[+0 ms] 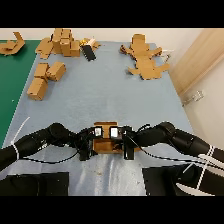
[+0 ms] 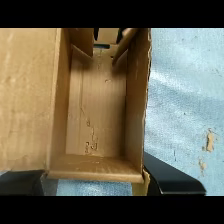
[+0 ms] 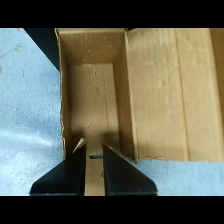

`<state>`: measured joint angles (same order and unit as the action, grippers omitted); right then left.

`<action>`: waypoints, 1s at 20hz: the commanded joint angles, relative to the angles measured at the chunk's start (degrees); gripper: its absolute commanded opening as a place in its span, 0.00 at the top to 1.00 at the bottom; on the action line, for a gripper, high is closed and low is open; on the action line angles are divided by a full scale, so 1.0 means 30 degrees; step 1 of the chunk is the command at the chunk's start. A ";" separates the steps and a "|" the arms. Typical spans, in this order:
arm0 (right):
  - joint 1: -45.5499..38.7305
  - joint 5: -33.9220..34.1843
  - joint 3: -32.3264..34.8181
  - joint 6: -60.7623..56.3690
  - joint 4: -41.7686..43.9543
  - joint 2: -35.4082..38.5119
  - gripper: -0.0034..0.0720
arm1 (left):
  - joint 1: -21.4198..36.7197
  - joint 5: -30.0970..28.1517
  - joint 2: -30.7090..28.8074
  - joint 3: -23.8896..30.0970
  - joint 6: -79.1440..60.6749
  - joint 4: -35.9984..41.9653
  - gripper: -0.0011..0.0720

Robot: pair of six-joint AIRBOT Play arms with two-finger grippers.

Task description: Fold the box.

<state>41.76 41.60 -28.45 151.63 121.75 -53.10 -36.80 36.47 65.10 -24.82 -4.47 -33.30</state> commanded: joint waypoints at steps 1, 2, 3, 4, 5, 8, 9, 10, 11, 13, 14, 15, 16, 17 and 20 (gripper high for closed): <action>0.0517 -0.0219 -0.0015 0.0131 0.0495 -0.0306 0.69 | 0.0000 0.0000 0.0007 0.0000 0.0007 0.0007 0.29; 0.0554 -0.0204 -0.0015 0.0138 0.0510 -0.0415 0.43 | 0.0000 0.0000 0.0007 0.0000 0.0007 0.0007 0.29; 0.0576 -0.0204 -0.0015 0.0138 0.0503 -0.0525 0.25 | 0.0000 0.0007 0.0007 0.0000 0.0007 0.0007 0.29; 0.0576 -0.0182 -0.0015 0.0138 0.0503 -0.0597 0.24 | 0.0000 -0.0007 0.0007 0.0000 0.0007 0.0007 0.29; 0.0576 -0.0153 -0.0015 0.0131 0.0488 -0.0612 0.24 | 0.0000 0.0000 0.0007 0.0000 0.0007 0.0015 0.29; 0.0576 -0.0087 -0.0015 0.0080 0.0335 -0.0605 0.24 | 0.0000 0.0000 0.0007 0.0000 0.0007 0.0007 0.29; 0.0561 0.0117 -0.0015 -0.0204 0.0168 -0.0568 0.24 | 0.0000 0.0000 0.0007 0.0000 0.0007 0.0007 0.29; 0.0554 0.0379 -0.0015 -0.0852 -0.0386 -0.0437 0.24 | 0.0000 0.0000 0.0007 0.0000 0.0007 0.0015 0.29; 0.0554 0.0576 -0.0015 -0.2011 -0.1326 -0.0175 0.24 | 0.0000 0.0000 0.0007 0.0000 0.0007 0.0007 0.29; 0.0554 0.0787 -0.0029 -0.6885 -0.4677 0.0765 0.28 | 0.0000 -0.0007 0.0007 0.0000 0.0007 0.0015 0.29; 0.0554 0.1064 -0.0109 -1.0367 -0.7242 0.1384 0.34 | 0.0000 0.0000 0.0007 0.0000 0.0007 0.0007 0.29; 0.0554 0.1814 -0.0270 -1.3034 -0.9442 0.2025 0.58 | 0.0000 0.0007 0.0007 0.0000 0.0007 0.0015 0.29; 0.0554 0.2958 -0.0517 -1.5278 -1.1271 0.2703 0.81 | 0.0000 0.0000 0.0007 0.0000 0.0007 0.0007 0.29; 0.0554 0.4422 -0.0816 -1.7558 -1.3100 0.3439 0.94 | 0.0000 0.0000 0.0007 0.0000 0.0007 0.0015 0.29; -0.0736 0.8298 -0.1013 -2.4975 -1.5795 0.5610 0.95 | 0.0000 0.0007 0.0007 0.0000 0.0007 0.0015 0.29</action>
